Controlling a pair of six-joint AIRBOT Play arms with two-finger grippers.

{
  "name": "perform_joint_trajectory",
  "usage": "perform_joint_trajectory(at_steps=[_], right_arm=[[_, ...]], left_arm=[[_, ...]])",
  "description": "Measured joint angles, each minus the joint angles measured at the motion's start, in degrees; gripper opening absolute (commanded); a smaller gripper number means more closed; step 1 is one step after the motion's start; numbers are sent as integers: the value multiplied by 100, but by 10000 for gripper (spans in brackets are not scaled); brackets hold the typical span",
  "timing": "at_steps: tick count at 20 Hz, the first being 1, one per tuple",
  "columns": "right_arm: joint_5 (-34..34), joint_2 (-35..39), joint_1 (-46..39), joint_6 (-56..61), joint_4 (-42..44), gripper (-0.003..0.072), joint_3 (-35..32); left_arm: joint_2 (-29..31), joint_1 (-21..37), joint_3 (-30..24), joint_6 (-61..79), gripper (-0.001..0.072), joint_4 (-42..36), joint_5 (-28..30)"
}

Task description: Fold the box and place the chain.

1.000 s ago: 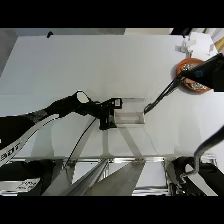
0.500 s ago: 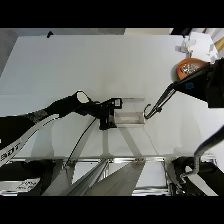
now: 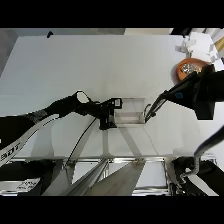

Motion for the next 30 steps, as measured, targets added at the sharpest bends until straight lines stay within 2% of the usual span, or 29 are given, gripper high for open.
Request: perform_joint_trajectory(at_steps=[12,22,30], right_arm=[[-1462,0,146,-505,-55,13,-1495],[-2374,-168,232,-1193,531,13,-2892],[-2935,-745,874,-1506,354,13,-3335]], left_arm=[[0,0,0,0,203,0,0],[0,0,0,0,203,0,0],[0,0,0,0,203,0,0]])
